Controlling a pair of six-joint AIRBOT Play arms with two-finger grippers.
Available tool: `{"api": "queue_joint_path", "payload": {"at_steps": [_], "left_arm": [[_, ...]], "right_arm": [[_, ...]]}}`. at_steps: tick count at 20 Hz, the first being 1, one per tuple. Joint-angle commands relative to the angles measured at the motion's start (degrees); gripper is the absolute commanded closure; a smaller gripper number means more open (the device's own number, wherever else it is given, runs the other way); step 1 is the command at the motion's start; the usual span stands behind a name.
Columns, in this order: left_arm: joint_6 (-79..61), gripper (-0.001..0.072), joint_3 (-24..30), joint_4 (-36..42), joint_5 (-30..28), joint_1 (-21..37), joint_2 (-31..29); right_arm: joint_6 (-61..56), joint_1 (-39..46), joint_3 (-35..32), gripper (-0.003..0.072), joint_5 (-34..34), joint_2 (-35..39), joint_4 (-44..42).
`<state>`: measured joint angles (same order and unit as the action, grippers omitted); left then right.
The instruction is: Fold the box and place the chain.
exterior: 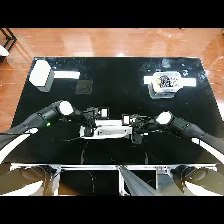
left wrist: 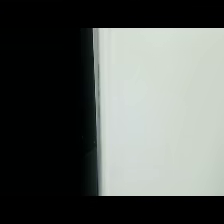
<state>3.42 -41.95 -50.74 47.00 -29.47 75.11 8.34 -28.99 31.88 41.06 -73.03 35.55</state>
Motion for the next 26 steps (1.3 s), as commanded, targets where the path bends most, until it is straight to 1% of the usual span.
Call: {"api": "queue_joint_path", "payload": {"at_steps": [1, 6, 7, 8, 9, 10, 12, 13, 14, 17, 19, 22, 24, 25, 26], "left_arm": [[-0.02, 0.0689, -0.04, 0.00, -0.02, -0.02, 0.04], [-0.02, 0.0679, -0.11, 0.00, -0.02, -0.02, -0.07], [0.00, 0.0570, -0.11, 0.00, -0.02, -0.02, -0.20], [0.02, 0.0434, -0.11, 0.00, 0.00, 0.00, -0.33], [0.02, 0.0383, -0.11, 0.00, 0.02, 0.00, -0.48], [0.02, 0.0358, -0.11, -0.02, 0.00, 0.00, -0.72], [0.02, 0.0212, -0.11, 0.02, -0.07, 0.09, -1.46], [0.04, 0.0125, -0.11, -0.07, -0.07, 0.17, -1.92], [0.28, 0.0068, -0.11, -0.20, 0.00, 0.59, -2.38], [6.19, 0.0068, -0.11, -3.80, 0.00, 2.99, -5.09], [9.18, 0.0068, -0.11, -4.72, 0.39, 5.40, -7.72], [12.63, 0.0072, -0.13, -4.79, 4.50, 9.46, -12.68], [19.34, 0.0139, -0.26, -4.83, 10.45, 12.72, -16.35], [22.51, 0.0237, -0.63, -4.81, 13.99, 14.23, -17.97], [25.18, 0.0386, -1.25, -4.76, 18.16, 15.72, -19.56]], "right_arm": [[0.02, -0.07, -0.04, 0.0281, 0.04, -0.04, 0.13], [0.02, -0.07, -0.04, 0.0281, 0.02, -0.04, 0.13], [0.02, -0.07, -0.04, 0.0281, 0.02, -0.04, 0.13], [0.02, -0.07, -0.04, 0.0281, 0.02, -0.04, 0.13], [0.02, -0.07, -0.04, 0.0281, 0.02, -0.04, 0.13], [0.02, -0.07, -0.04, 0.0281, 0.02, -0.04, 0.13], [0.02, -0.07, -0.04, 0.0281, 0.02, -0.04, 0.11], [0.02, -0.07, -0.04, 0.0281, 0.02, -0.04, 0.11], [0.00, -0.07, -0.04, 0.0281, 0.02, -0.04, 0.11], [0.00, -0.07, -0.04, 0.0281, 0.02, -0.04, 0.09], [0.00, -0.07, -0.04, 0.0281, 0.02, -0.04, 0.07], [0.00, -0.07, -0.04, 0.0281, 0.00, -0.04, 0.09], [0.00, -0.07, -0.04, 0.0281, 0.02, -0.04, 0.09], [0.00, -0.07, -0.04, 0.0281, 0.02, -0.04, 0.09], [0.00, -0.07, -0.04, 0.0281, 0.02, -0.04, 0.07]]}}
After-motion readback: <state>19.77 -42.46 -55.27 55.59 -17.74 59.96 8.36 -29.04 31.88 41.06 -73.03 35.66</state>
